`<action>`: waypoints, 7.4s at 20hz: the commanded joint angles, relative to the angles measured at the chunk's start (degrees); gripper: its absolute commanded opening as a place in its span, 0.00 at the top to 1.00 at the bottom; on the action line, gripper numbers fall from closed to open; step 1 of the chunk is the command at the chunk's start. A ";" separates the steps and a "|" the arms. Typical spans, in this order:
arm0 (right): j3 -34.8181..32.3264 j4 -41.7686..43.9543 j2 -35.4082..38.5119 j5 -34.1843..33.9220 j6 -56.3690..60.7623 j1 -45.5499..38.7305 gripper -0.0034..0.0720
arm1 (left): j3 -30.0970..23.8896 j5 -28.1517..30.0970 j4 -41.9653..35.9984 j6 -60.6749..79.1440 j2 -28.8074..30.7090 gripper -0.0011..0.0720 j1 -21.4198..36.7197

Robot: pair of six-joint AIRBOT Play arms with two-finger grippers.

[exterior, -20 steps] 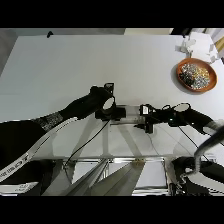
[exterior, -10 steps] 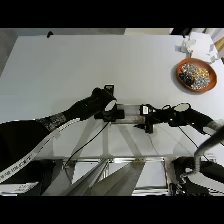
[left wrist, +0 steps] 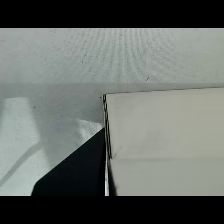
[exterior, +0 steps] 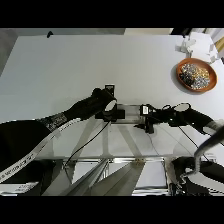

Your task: Fold the box and place the chain.

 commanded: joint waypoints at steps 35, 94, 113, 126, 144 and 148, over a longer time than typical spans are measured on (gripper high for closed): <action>0.04 -0.07 -0.02 0.00 0.00 0.07 0.42 | -1.14 -14.34 -1.73 48.85 18.80 0.03 9.99; 0.04 -0.11 -0.02 0.02 0.00 0.07 0.42 | -29.09 14.29 -71.14 172.30 6.40 0.70 21.77; 0.04 -0.17 0.11 0.02 1.66 0.04 0.35 | -29.09 14.29 -71.14 172.30 6.40 0.70 21.77; 0.04 -26.51 14.51 5.51 33.09 -7.65 0.04 | -29.09 14.29 -71.14 172.30 6.40 0.70 21.77; 0.00 6.47 13.66 -15.98 47.69 3.87 0.93 | -29.09 14.29 -71.14 172.30 6.43 0.70 21.77; 0.00 3.56 9.09 -16.09 50.88 3.87 0.93 | -29.09 14.29 -71.14 172.32 6.40 0.70 21.77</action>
